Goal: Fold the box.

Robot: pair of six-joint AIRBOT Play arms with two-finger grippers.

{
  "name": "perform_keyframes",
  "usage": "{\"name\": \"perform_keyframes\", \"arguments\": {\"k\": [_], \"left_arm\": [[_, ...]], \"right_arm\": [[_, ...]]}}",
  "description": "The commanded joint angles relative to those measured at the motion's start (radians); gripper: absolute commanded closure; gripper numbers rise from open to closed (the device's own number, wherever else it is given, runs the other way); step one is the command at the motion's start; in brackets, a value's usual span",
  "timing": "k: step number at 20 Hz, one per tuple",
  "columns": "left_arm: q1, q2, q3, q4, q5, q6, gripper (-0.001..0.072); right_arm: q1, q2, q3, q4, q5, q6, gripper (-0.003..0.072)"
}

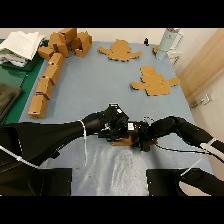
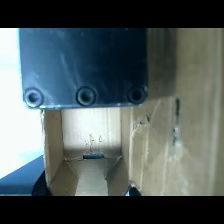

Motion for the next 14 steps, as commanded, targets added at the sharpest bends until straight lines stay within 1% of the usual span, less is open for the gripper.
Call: {"name": "perform_keyframes", "arguments": {"k": [1, 2, 5, 9, 11, 14], "left_arm": [[0.000, 0.001, 0.016, -0.002, 0.008, 0.016, 0.0437], [0.000, 0.001, 0.020, -0.002, 0.007, 0.011, 0.0313], [0.001, 0.001, 0.021, -0.006, -0.002, 0.011, 0.0313], [0.007, 0.001, 0.022, -0.011, -0.040, 0.012, 0.0312], [0.021, 0.002, 0.027, -0.054, -0.044, 0.044, 0.0311], [0.068, 0.002, 0.031, -0.175, -0.046, 0.123, 0.0311]], "right_arm": [[0.000, 0.001, 0.001, 0.000, 0.000, -0.002, 0.0174], [0.000, 0.001, 0.001, 0.000, 0.000, -0.002, 0.0174], [0.000, 0.001, 0.001, 0.000, 0.000, -0.002, 0.0174], [0.000, 0.001, 0.001, 0.000, 0.000, -0.002, 0.0174], [0.000, 0.001, 0.000, 0.000, 0.000, -0.002, 0.0174], [0.000, 0.001, 0.001, 0.000, 0.000, -0.002, 0.0175]]}}
